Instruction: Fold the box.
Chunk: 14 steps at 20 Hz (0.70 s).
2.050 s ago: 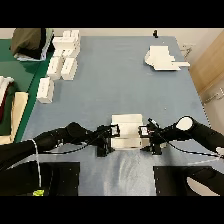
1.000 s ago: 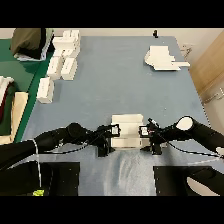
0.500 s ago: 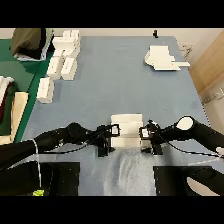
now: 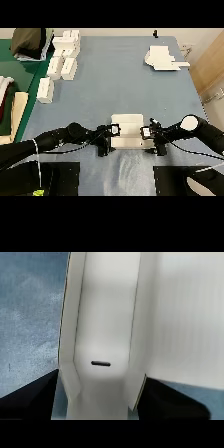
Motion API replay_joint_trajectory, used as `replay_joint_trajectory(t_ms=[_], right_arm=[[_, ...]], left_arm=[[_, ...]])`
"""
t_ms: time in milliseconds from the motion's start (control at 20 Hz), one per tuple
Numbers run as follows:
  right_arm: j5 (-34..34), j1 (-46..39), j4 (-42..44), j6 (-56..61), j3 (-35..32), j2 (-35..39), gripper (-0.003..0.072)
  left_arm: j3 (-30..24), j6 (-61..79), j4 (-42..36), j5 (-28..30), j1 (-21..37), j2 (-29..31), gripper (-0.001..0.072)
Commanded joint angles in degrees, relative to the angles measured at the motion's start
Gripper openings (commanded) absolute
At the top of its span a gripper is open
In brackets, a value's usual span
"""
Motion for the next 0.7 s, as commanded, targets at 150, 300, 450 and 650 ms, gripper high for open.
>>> replay_joint_trajectory(t_ms=[150,300,450,650], right_arm=[[-2.6,0.0,-4.0,6.3,0.6,2.3,0.0720],[-2.2,0.0,-3.8,10.4,1.0,5.2,0.0720],[1.4,0.0,-3.6,25.0,2.6,11.5,0.0720],[4.1,0.0,-5.9,32.7,3.0,20.4,0.0707]], left_arm=[[0.0,0.2,0.2,-0.7,0.0,0.0,0.0465],[0.0,0.2,0.2,-0.7,0.0,0.0,0.0465],[0.0,0.2,0.2,-0.7,0.0,0.0,0.0465],[0.0,0.2,0.2,-0.7,0.0,0.0,0.0465]])
